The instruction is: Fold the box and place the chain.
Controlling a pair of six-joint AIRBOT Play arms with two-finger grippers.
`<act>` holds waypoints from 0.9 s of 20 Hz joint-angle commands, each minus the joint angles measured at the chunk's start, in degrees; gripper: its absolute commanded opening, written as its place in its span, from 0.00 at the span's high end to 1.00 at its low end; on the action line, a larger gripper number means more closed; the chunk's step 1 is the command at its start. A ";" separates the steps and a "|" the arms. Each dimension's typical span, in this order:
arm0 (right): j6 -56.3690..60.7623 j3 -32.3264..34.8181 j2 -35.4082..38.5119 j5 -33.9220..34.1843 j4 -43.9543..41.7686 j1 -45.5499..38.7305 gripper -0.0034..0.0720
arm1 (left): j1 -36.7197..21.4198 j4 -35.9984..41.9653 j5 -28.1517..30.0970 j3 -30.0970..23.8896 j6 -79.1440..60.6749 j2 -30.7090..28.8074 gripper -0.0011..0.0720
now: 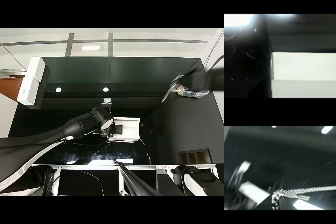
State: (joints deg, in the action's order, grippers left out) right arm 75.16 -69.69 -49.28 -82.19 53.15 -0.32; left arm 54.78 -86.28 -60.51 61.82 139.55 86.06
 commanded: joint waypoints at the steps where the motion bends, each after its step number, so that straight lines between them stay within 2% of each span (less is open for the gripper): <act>1: -0.37 10.25 2.10 -0.90 -2.45 9.35 0.89 | 0.04 -0.07 -0.02 0.04 -0.02 0.00 0.94; 5: -0.35 18.91 2.10 4.57 -7.39 16.92 0.89 | 0.04 0.00 -0.20 0.04 -0.02 0.00 0.94; 8: 0.11 22.51 2.05 8.00 -7.67 20.63 0.89 | 0.04 0.00 -0.24 0.04 -0.02 0.00 0.94; 17: 2.43 29.40 2.03 12.63 -8.68 21.14 0.87 | 0.04 -0.04 -0.92 0.04 -0.02 0.00 0.94; 18: 2.43 29.62 2.03 13.42 -8.68 21.14 0.52 | 0.04 -0.13 -0.94 0.04 -0.02 0.00 0.94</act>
State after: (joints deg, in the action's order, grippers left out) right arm 77.12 -41.91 -47.27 -71.24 45.12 20.64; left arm 54.78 -86.28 -60.99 61.82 139.55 86.06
